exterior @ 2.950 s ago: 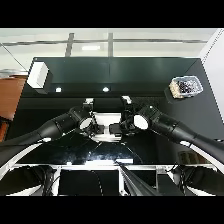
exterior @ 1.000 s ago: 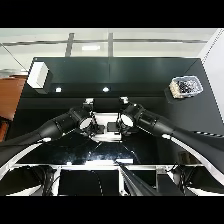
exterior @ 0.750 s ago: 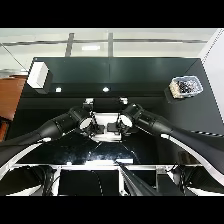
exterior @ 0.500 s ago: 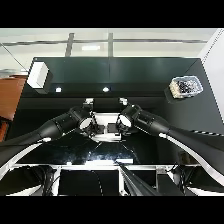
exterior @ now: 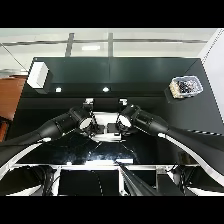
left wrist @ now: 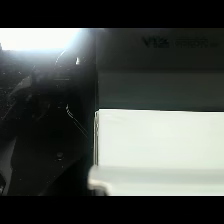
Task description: Fold the box and place the chain.
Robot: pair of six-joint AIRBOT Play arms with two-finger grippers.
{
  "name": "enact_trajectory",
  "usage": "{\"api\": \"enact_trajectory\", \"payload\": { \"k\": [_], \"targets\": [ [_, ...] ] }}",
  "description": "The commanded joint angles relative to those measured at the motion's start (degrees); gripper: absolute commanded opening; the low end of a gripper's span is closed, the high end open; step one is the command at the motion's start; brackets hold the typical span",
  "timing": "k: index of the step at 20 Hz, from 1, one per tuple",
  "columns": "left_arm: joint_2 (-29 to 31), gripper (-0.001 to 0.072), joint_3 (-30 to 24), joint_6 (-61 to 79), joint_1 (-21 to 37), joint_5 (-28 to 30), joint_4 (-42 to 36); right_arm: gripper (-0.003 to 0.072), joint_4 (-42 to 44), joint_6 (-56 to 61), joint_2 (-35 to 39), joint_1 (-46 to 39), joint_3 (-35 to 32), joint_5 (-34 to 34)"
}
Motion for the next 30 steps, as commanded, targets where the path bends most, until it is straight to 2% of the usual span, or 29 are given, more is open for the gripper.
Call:
{"api": "enact_trajectory", "payload": {
  "k": [1,5,14,15,17,18,19,26,28,30],
  "targets": [
    [-0.02,0.0031,0.00,0.00,0.02,0.17,0.00,0.0188,0.15,0.57,-0.04,0.20,0.07,-0.04],
    [-0.02,0.0031,0.00,0.02,0.02,0.15,0.00,0.0028,0.20,0.55,-0.04,0.20,0.07,0.00],
    [-0.02,0.0031,0.00,0.00,0.02,0.11,0.02,0.0035,0.48,0.13,-0.02,0.17,0.09,-0.02],
    [-0.02,0.0031,0.00,0.02,0.02,0.09,0.02,0.0173,0.66,0.13,-0.04,0.17,0.09,-0.04],
    [-0.02,0.0030,0.00,0.02,0.02,0.00,0.02,0.0207,1.01,-0.13,-0.02,0.17,0.11,0.00],
    [-0.02,0.0031,0.00,0.00,0.02,0.00,0.00,0.0342,1.14,-0.11,-0.02,0.17,0.11,0.00],
    [-0.02,0.0031,0.00,0.00,0.02,0.00,0.02,0.0391,1.27,-0.13,-0.02,0.17,0.11,0.07],
    [-0.02,0.0031,0.00,0.00,0.02,0.02,0.02,0.0371,1.05,-0.15,0.00,0.20,0.87,3.72],
    [-0.02,0.0031,0.00,0.02,0.02,0.04,0.02,0.0306,0.55,-0.13,-0.02,0.22,2.16,3.63],
    [-0.02,0.0031,0.00,0.00,0.02,0.04,0.02,0.0304,-1.31,0.17,-0.04,0.66,3.21,4.02]
  ]
}}
